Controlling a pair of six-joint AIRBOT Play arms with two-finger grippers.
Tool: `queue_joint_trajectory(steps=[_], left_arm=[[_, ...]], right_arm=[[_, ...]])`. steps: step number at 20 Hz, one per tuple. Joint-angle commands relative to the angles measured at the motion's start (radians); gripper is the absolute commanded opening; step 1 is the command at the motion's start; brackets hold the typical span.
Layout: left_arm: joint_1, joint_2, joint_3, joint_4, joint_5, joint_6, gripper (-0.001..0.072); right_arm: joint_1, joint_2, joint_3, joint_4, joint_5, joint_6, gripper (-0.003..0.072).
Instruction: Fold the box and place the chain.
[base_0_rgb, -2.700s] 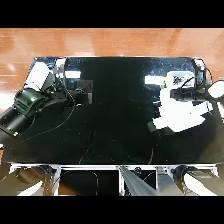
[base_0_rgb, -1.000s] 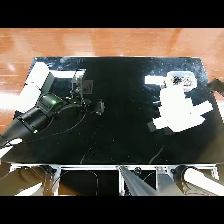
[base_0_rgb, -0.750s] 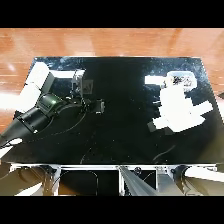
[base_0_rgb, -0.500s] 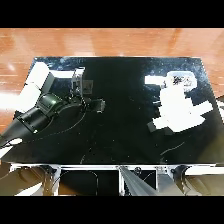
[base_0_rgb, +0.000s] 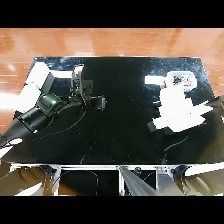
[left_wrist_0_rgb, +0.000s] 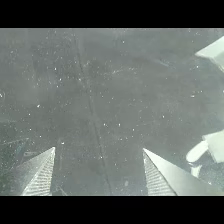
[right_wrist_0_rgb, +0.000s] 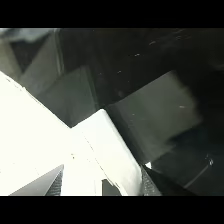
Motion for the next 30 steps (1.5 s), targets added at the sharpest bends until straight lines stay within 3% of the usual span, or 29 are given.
queue_joint_trajectory(steps=[1,9,11,14,18,24,30], left_arm=[[0.000,0.000,0.001,-0.003,-0.006,0.000,0.0615],[0.000,0.000,0.001,-0.003,-0.006,0.000,0.0614],[0.000,0.000,0.001,-0.003,-0.006,0.000,0.0614],[0.000,0.000,0.001,0.000,-0.006,0.000,0.0612],[0.000,0.000,0.001,-0.001,-0.007,0.000,0.0602],[0.000,0.000,0.001,0.000,-0.010,0.000,0.0603],[0.038,0.000,0.002,0.000,-0.014,0.000,0.0603]], right_arm=[[0.033,-0.018,0.002,-0.044,0.018,-0.002,0.0566],[0.092,-0.023,0.002,-0.058,0.039,-0.003,0.0551],[0.101,-0.023,0.002,-0.070,0.042,-0.003,0.0005],[0.114,-0.019,-0.015,-0.066,0.072,-0.036,0.0026],[0.166,0.011,-0.128,-0.057,0.080,-0.060,0.0033],[0.301,0.084,-0.265,0.140,0.068,-0.066,0.0033],[0.420,0.341,-0.433,0.254,-0.149,-0.067,0.0033]])
